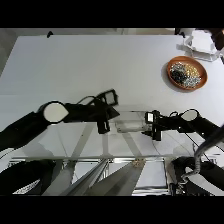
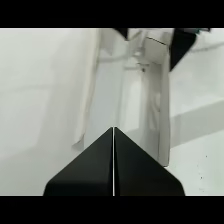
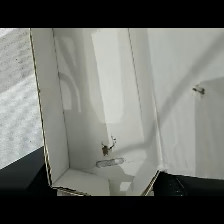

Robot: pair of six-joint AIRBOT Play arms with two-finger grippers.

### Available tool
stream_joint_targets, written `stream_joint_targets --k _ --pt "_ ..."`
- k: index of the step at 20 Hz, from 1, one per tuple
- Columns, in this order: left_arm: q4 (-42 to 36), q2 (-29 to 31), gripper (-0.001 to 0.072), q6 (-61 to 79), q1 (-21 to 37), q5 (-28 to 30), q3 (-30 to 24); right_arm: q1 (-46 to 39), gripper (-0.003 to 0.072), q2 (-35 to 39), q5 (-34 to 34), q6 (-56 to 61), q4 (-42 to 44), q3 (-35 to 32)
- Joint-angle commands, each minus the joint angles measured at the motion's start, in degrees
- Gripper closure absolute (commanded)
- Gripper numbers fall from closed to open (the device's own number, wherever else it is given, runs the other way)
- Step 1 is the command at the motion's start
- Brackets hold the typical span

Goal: Fold the box and place the chain.

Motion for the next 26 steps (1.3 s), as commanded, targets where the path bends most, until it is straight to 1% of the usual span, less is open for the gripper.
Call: stream_joint_targets --k 1,3,5,7,12,14,19,24,26 --pt "0.11 6.51 0.0707 -17.29 7.93 -0.83 -5.11 0.02 0.0366 0.04 0.02 -0.02 -0.02 -0.02" --pt "-0.26 7.48 0.0707 -28.15 11.87 -2.16 -9.97 0.02 0.0366 0.04 0.02 -0.02 -0.02 -0.02" --pt "-2.45 6.32 0.0706 -36.81 13.73 -3.78 -14.21 0.02 0.0366 0.04 0.02 -0.02 -0.02 -0.02" --pt "-5.97 3.3 0.0706 -37.46 14.53 -4.35 -17.07 0.02 0.0366 0.04 0.02 -0.02 -0.02 -0.02" --pt "-14.47 -9.03 0.0706 -37.42 14.47 -6.47 -17.46 0.02 0.0366 0.04 0.02 0.0 -0.02 -0.02" --pt "-15.65 -11.65 0.0706 -37.05 14.36 -6.6 -17.46 0.02 0.0366 0.04 0.04 -0.02 -0.02 -0.02" --pt "-15.5 -12.13 0.0706 -37.03 14.29 -5.62 -17.46 0.02 0.0366 0.04 0.04 -0.02 -0.02 -0.02" --pt "-16.35 -12.13 0.0707 -36.17 10.84 -2.38 -17.42 0.02 0.0366 0.04 0.04 -0.02 -0.02 -0.02" --pt "-16.41 -12.13 0.0707 -36.17 10.4 -1.16 -17.4 0.02 0.0366 0.04 0.02 -0.02 -0.02 -0.02"
